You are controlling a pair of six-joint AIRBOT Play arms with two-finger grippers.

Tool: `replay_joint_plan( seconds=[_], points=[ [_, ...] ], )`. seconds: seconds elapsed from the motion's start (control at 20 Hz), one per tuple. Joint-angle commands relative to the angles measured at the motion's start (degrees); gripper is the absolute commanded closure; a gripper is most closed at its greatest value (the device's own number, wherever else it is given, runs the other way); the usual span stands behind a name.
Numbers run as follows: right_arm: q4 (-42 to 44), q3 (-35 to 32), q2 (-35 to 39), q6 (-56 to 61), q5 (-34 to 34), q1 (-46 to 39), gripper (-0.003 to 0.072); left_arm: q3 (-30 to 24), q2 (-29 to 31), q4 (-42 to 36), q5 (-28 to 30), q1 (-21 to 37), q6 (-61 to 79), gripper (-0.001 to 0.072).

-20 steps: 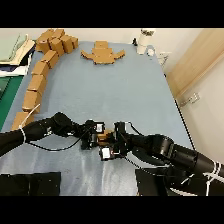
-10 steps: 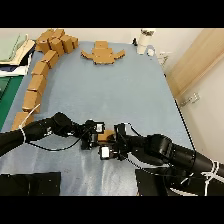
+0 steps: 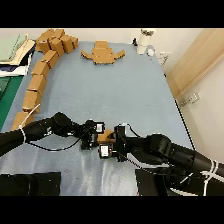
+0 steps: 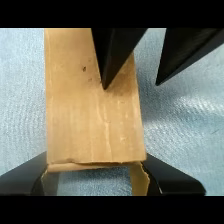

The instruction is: Fold the box.

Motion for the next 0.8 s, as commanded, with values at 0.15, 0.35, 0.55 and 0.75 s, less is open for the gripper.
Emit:
replay_joint_plan(
  seconds=[0.15, 0.35, 0.55, 0.75],
  points=[
    [3.52, 2.95, 11.58, 19.93, -12.09, 0.0, 0.0309, -0.02, -0.04, 0.0, 0.02, -0.02, 0.0, 0.0254],
    [10.56, -0.07, 17.29, 53.29, -19.63, -0.13, 0.0684, -0.02, -0.04, 0.0, 0.02, -0.02, 0.0, 0.0254],
    [20.22, -10.51, 17.86, 71.32, -2.93, -0.17, 0.0685, -0.02, -0.04, 0.0, 0.02, -0.02, 0.0, 0.0254],
    [20.68, -16.72, 14.34, 89.81, 25.94, -0.22, 0.0685, -0.02, -0.04, 0.0, 0.02, -0.02, 0.0, 0.0254]
  ],
)
